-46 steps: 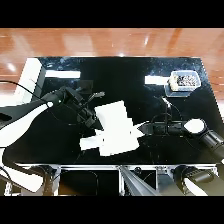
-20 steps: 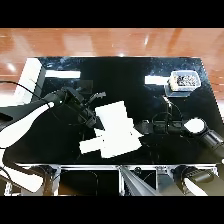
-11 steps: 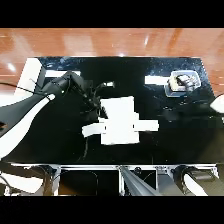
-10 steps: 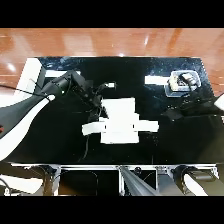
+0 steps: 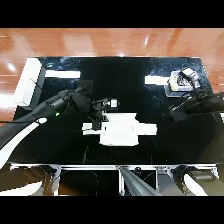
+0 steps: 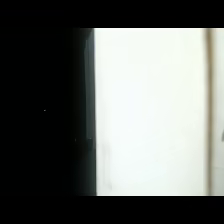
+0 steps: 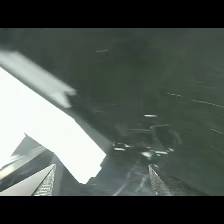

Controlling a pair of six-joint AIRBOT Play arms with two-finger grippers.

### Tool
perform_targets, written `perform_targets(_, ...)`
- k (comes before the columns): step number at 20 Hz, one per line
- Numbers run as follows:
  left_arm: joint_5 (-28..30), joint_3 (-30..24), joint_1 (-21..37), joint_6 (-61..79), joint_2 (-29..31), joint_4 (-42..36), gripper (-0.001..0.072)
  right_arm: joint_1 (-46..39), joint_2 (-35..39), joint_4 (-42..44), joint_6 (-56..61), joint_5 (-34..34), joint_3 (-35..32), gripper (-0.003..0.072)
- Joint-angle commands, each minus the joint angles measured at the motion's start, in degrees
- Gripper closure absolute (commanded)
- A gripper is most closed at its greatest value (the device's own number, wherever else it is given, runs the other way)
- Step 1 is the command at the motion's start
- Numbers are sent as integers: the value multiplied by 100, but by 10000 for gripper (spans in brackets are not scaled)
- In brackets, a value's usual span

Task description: Fold the box and place the chain.

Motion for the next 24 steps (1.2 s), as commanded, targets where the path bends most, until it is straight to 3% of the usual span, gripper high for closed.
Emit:
perform_targets(1,-518,-306,-70,151,-17,-125,686,570,0,275,-516,-310,-551,-29)
perform_targets(4,-684,-306,-70,105,-170,-164,687,1091,0,297,-748,-914,-1058,-29)
perform_targets(11,-511,-177,-63,37,-177,-166,685,1709,0,35,-2079,-1036,-1727,-22)
perform_targets(15,-350,-33,-63,35,-181,-162,686,2024,0,315,-2586,-1349,-2236,-22)
perform_targets(24,-208,-33,-63,17,-205,-164,685,3379,0,774,-2352,-3941,-2562,-22)
